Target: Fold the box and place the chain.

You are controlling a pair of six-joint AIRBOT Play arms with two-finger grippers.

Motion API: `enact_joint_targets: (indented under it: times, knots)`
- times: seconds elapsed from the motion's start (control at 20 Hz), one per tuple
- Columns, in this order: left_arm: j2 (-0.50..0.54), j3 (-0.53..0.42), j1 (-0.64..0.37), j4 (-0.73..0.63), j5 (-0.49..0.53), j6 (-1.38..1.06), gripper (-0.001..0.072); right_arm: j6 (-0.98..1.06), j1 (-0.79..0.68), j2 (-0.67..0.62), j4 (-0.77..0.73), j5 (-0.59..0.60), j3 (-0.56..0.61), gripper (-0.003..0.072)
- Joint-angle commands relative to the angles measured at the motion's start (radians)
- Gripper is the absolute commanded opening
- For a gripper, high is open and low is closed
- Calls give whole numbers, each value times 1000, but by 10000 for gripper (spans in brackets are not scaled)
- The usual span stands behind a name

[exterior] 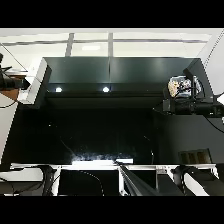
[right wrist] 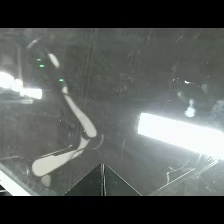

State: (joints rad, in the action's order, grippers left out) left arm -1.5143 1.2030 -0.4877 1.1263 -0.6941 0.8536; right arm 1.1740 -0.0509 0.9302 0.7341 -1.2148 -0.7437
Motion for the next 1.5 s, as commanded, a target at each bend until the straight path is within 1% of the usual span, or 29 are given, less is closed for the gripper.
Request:
enact_joint_targets:
  times: [0.0,0.05,0.15,0.2,0.25,0.3,0.35,0.4,0.45,0.5,0.55,0.65,0.75,0.8,0.9,1.1,1.45]
  knots:
    - [123,1,0,21,3,18,720,-1,-1,-1,-19,-43,-1,29]
    - [169,1,0,18,0,19,719,-5,-1,-1,-19,-57,-1,29]
    - [265,1,4,-9,-47,18,709,-33,-1,-1,-18,-62,-1,29]
    - [306,1,8,-45,-82,19,653,-53,-1,-1,-18,-53,-1,30]
    - [345,1,14,-98,-139,19,424,-72,-2,-1,-12,-37,-2,32]
    - [380,0,23,-145,-220,23,134,-75,-3,-2,26,-4,-6,41]
    - [409,-5,41,-163,-290,40,20,-66,-2,-5,95,44,-8,41]
    - [444,-32,78,-162,-330,89,20,-28,2,-11,176,100,-8,41]
    - [486,-76,123,-162,-344,124,19,14,11,-17,251,148,-8,41]
    - [541,-143,178,-162,-340,145,19,61,26,-24,322,187,-8,41]
    - [594,-217,233,-162,-327,173,19,104,47,-30,378,220,-8,41]
    - [694,-376,346,-157,-301,225,19,134,92,-41,438,278,-8,41]
    - [758,-502,432,-87,-259,279,19,134,125,-42,501,365,-7,41]
    - [770,-536,454,-36,-250,336,20,134,128,-43,531,410,-6,41]
    - [771,-546,457,2,-252,392,22,134,128,-43,568,432,-7,39]
    - [772,-546,457,-2,-189,384,24,132,128,-43,566,431,-7,39]
    - [772,-546,458,-8,-191,384,24,132,128,-43,566,430,-7,39]
